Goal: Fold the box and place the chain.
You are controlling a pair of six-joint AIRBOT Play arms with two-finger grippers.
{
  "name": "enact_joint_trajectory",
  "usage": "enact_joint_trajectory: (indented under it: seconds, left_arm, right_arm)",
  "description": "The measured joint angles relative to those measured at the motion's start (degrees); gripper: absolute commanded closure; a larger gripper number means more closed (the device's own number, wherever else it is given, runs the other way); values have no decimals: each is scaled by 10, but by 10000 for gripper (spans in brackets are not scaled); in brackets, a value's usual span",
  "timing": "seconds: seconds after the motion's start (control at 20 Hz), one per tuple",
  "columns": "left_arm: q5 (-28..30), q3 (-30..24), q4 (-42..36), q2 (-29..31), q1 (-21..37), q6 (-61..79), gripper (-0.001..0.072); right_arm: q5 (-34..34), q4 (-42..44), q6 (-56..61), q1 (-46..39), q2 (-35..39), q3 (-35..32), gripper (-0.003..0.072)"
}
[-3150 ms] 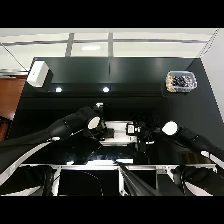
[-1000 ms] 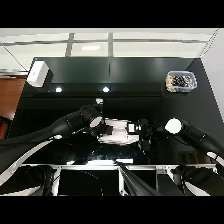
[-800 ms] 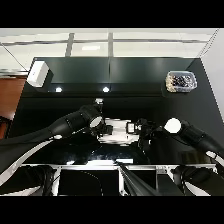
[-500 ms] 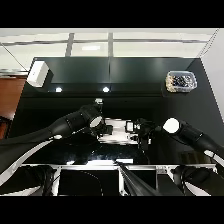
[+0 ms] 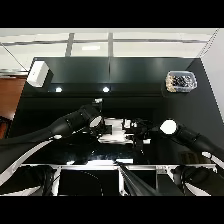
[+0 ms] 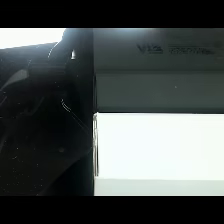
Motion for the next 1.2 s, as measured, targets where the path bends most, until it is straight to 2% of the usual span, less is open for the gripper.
enact_joint_trajectory:
  seconds: [0.5,0.55,0.6,0.65,0.7,0.75,0.8,0.85,0.9,0.95,1.1,1.15,1.2]
  left_arm:
    - [1,0,-2,0,0,2,678]
    - [1,0,-2,0,0,2,678]
    - [2,0,-2,0,0,2,678]
    - [2,0,-2,0,0,2,678]
    - [2,0,-2,0,0,2,678]
    - [2,0,-2,0,0,2,678]
    - [5,0,-3,0,0,2,678]
    - [4,0,-3,0,0,2,678]
    - [4,0,-3,0,0,1,678]
    - [3,0,-3,0,0,2,678]
    - [4,0,-3,0,0,2,678]
    - [4,0,-3,0,0,2,678]
    - [4,0,-3,0,0,2,678]
  right_arm:
    - [-6,24,2,2,-18,0,489]
    - [-6,26,2,2,-19,0,355]
    - [-6,27,2,2,-19,0,278]
    - [-6,28,2,2,-20,0,352]
    - [-6,28,2,2,-20,0,587]
    - [-6,28,3,2,-21,0,508]
    - [-6,30,5,2,-21,0,302]
    - [-6,30,4,2,-21,0,355]
    - [-6,30,4,2,-21,0,575]
    - [-6,30,4,2,-21,0,626]
    - [-6,29,25,-1,-18,0,627]
    - [1,27,58,-8,-13,1,669]
    - [12,23,98,-20,-5,2,667]
